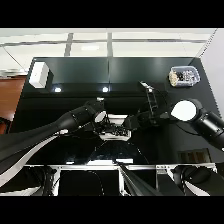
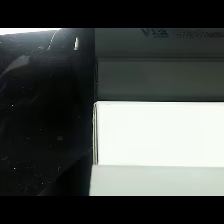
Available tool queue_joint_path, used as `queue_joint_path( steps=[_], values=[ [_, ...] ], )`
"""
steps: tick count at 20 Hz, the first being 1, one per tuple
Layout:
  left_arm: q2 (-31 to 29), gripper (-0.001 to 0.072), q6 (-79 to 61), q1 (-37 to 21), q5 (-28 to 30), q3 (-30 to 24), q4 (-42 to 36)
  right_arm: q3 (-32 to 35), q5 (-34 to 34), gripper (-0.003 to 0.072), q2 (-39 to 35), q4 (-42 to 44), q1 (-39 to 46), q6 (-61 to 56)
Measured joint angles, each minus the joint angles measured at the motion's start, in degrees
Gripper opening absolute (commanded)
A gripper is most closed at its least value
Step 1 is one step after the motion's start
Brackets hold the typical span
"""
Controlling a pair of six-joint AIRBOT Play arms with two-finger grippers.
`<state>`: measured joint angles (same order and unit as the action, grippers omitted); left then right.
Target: Fold the box and place the chain.
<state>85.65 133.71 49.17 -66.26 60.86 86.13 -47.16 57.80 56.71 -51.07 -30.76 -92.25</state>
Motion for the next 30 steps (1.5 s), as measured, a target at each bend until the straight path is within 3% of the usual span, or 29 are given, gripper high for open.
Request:
queue_joint_path(
  steps=[9,10,11,12,17,21,23,26,28,30],
  values=[
    [0.0,0.003,0.6,-0.1,0.1,0.4,-0.7,0.1,9.4,0.0274,-5.8,-11.8,11.0,0.5],
    [0.0,0.0115,1.3,-0.2,0.2,0.7,-1.2,0.1,9.6,0.0274,-6.1,-12.3,11.2,0.6],
    [0.0,0.0344,2.0,-0.2,0.5,1.2,-1.6,0.2,9.7,0.0274,-6.3,-12.7,11.4,0.7],
    [0.0,0.0477,2.8,-0.2,0.7,1.7,-2.0,0.2,9.8,0.0275,-6.3,-13.0,11.5,0.9],
    [-2.2,0.0485,2.7,-0.2,-0.4,4.5,-2.1,0.2,9.4,0.0274,-6.6,-13.9,11.8,1.2],
    [-10.6,0.0486,-1.7,-0.5,-4.9,3.9,2.4,0.2,9.1,0.0274,-6.6,-14.1,11.9,1.2],
    [-17.1,0.0486,-3.1,-2.8,-7.3,0.2,6.6,0.2,8.7,0.0274,-6.6,-14.1,11.9,1.2],
    [-27.6,0.0484,-5.1,-13.6,-7.8,-10.6,7.7,0.2,8.1,0.0274,-6.6,-14.2,11.9,1.2],
    [-31.8,0.0485,-13.4,-24.0,-3.7,-19.1,-0.9,0.2,7.5,0.0274,-6.6,-14.2,11.9,1.2],
    [-33.0,0.0488,-29.3,-34.3,-0.5,-26.6,-16.5,0.2,6.7,0.0274,-6.6,-14.2,11.9,1.2]
  ],
)
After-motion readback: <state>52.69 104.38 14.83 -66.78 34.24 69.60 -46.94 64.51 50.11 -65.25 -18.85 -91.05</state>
